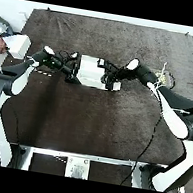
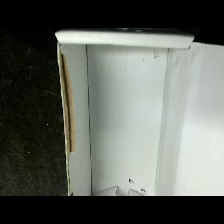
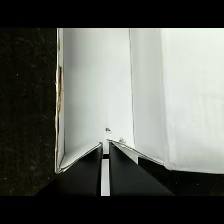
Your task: Fold the box and place the chain.
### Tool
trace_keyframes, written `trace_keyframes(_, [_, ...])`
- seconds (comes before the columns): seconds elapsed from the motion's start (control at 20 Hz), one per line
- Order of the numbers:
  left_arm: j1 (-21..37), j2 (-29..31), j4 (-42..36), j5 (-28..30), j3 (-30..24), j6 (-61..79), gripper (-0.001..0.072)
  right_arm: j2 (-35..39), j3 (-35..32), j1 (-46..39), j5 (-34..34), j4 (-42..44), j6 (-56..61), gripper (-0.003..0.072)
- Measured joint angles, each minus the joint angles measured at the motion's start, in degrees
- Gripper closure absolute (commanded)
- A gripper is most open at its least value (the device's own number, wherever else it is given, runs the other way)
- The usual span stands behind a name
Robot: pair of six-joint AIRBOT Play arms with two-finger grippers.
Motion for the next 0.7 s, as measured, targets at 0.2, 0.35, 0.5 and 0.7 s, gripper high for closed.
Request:
trace_keyframes(0.2, [0.0,0.0,0.0,0.0,0.0,0.0,0.0339,-0.3,0.0,0.0,-0.5,1.6,-1.4,0.0583])
trace_keyframes(0.35, [0.0,0.0,0.0,0.0,0.0,0.0,0.0339,-0.9,0.0,0.0,-0.9,3.3,-3.5,0.0584])
trace_keyframes(0.5, [0.0,0.0,0.0,0.0,0.0,0.0,0.0339,-1.7,0.0,0.0,-0.9,3.8,-4.6,0.0559])
trace_keyframes(0.7, [0.0,0.0,0.0,0.0,0.0,0.0,0.0339,-2.1,0.0,0.0,-1.2,4.9,-6.9,0.0559])
